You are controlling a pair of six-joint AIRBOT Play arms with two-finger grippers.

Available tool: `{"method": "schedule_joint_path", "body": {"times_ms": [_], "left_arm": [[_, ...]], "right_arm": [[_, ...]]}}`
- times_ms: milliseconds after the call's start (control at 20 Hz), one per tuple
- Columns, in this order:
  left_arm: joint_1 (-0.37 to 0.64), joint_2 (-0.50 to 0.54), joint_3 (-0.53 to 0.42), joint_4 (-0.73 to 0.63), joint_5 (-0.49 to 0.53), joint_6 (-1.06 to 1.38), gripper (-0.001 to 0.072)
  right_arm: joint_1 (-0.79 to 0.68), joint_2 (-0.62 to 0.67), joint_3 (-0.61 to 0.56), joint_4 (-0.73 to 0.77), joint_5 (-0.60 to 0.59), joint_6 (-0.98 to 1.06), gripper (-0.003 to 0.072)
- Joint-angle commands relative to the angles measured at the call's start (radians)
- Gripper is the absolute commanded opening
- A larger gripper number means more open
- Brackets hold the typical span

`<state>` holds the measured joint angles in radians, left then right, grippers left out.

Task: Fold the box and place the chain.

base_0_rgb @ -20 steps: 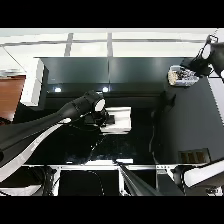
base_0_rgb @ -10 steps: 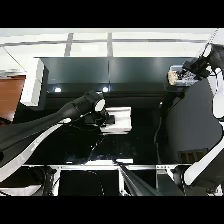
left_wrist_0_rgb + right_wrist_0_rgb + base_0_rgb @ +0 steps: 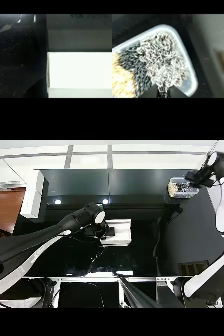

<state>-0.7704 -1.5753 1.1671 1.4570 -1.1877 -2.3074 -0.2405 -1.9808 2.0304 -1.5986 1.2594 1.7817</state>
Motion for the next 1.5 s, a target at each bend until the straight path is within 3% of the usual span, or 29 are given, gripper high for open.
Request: {"method": "schedule_joint_path", "body": {"times_ms": [0, 350, 700, 900, 1100, 1250, 1450], "left_arm": [[0.001, 0.000, 0.000, 0.000, 0.005, 0.000, 0.0026], [0.001, 0.000, 0.000, 0.000, 0.005, 0.000, 0.0026], [0.001, 0.000, 0.000, 0.000, -0.010, 0.000, 0.0026], [0.001, 0.000, 0.000, 0.000, -0.010, 0.000, 0.0026], [0.001, 0.000, 0.000, 0.000, -0.011, 0.000, 0.0026], [0.001, 0.000, 0.000, 0.000, -0.010, 0.000, 0.0026], [0.001, 0.000, 0.000, 0.000, -0.010, 0.000, 0.0026]], "right_arm": [[0.013, 0.165, 0.001, -0.025, 0.017, -0.103, 0.0005], [0.054, 0.612, -0.109, 0.138, 0.013, -0.223, 0.0004], [0.079, 0.889, -0.126, 0.403, 0.054, -0.273, 0.0003], [0.177, 0.969, -0.126, 0.422, 0.101, -0.272, 0.0003], [0.290, 0.987, -0.126, 0.459, 0.260, -0.272, 0.0004], [0.332, 0.987, -0.126, 0.565, 0.320, -0.272, 0.0004], [0.375, 0.986, -0.150, 0.739, 0.299, -0.272, 0.0003]]}}
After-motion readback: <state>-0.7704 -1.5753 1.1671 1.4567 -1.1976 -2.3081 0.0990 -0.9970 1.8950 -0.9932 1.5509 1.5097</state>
